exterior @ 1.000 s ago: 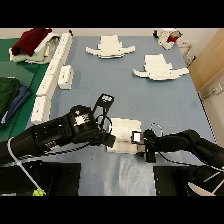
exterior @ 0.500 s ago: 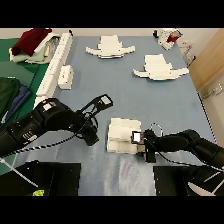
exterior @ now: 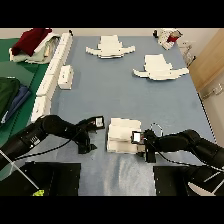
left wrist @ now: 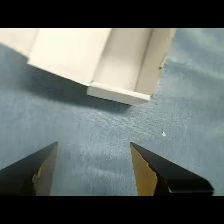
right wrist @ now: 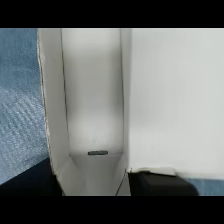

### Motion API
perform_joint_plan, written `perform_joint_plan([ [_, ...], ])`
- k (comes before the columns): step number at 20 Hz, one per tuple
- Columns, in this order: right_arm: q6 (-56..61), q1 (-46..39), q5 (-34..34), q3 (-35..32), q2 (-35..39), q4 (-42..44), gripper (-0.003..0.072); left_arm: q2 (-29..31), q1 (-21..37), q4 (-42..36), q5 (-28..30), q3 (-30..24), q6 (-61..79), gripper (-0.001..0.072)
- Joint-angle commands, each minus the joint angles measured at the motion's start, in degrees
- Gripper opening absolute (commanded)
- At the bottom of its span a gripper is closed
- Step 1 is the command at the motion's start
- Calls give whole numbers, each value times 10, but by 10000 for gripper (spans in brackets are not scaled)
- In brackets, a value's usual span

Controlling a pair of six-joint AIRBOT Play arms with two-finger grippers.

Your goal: Fold the box.

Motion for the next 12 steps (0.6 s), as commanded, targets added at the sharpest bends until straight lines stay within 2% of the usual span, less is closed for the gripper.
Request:
perform_joint_plan([
  [1, 0, 1, 0, 0, 0, 0, 447, 1, -5, -162, 68, -68, 226, 698],
  [8, 0, 1, 0, 0, 0, 0, 447, -55, -47, -248, 132, -79, 306, 698],
  [12, 0, 1, 0, 0, 0, 0, 447, -69, -67, -305, 142, -79, 347, 698],
])
